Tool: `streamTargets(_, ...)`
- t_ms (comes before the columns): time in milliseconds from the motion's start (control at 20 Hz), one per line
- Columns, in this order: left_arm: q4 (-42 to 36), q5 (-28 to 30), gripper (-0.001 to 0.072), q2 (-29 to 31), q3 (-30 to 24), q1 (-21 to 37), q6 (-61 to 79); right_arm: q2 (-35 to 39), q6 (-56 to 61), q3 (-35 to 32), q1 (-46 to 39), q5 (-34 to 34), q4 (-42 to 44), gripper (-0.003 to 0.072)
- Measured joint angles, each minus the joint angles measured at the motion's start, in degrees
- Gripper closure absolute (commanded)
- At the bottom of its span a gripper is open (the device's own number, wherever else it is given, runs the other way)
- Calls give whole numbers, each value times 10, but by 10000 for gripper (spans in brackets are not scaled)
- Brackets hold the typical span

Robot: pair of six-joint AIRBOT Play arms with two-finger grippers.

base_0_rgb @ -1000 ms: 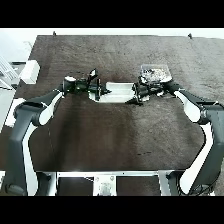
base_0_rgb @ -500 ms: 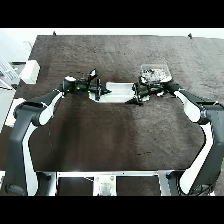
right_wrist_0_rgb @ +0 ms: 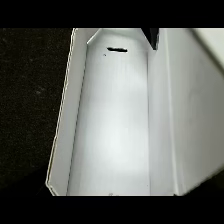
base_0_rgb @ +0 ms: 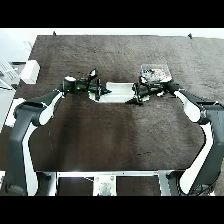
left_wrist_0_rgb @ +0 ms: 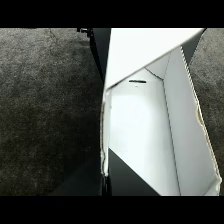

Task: Fold the box and place the chain.

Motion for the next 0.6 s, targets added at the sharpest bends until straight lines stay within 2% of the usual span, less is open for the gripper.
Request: streamTargets(600, -16, 0, 685, 0, 0, 0, 0, 0, 0, 0, 0, 1, 0, 104)
